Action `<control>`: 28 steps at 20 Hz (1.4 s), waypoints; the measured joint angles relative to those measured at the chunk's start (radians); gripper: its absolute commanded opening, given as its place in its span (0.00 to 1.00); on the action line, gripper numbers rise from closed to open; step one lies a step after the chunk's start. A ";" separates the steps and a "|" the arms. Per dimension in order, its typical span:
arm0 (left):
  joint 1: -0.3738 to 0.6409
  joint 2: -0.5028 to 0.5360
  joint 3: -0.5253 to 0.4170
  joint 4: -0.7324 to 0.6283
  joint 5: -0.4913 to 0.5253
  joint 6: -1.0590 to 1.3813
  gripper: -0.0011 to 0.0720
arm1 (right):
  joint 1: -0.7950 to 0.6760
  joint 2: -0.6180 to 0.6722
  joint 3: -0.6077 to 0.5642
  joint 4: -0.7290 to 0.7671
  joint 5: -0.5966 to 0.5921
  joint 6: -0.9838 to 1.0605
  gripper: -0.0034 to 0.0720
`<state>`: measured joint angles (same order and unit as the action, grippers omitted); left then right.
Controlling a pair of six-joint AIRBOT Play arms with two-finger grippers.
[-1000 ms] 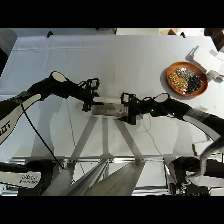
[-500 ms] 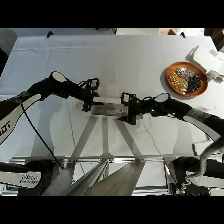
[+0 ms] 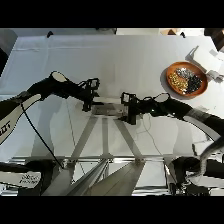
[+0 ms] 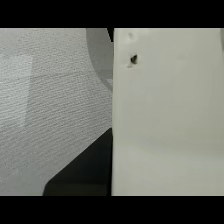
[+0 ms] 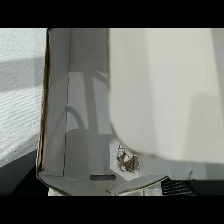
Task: Fold the box and place the chain.
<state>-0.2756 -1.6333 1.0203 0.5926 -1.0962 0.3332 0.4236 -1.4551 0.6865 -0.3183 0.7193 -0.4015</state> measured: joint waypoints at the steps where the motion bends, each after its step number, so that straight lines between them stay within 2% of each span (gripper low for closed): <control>1: 0.000 0.000 0.000 0.000 0.000 0.000 0.03 | 0.000 0.000 0.000 0.000 0.000 0.000 0.89; 2: 0.000 0.000 0.000 0.000 0.000 0.000 0.03 | 0.000 0.000 0.000 0.000 -0.002 0.000 0.82; 9: 0.000 0.000 0.000 0.000 -0.001 0.000 0.03 | 0.000 0.000 0.000 0.000 -0.003 -0.001 0.82; 11: 0.000 0.000 0.000 0.000 -0.001 0.000 0.03 | 0.000 0.000 0.000 0.000 -0.003 -0.001 0.74; 28: 0.000 0.000 0.000 0.000 0.000 0.000 0.03 | 0.000 0.000 0.000 0.000 -0.004 0.000 0.76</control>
<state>-0.2756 -1.6333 1.0203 0.5926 -1.0966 0.3332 0.4236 -1.4548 0.6865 -0.3183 0.7155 -0.4019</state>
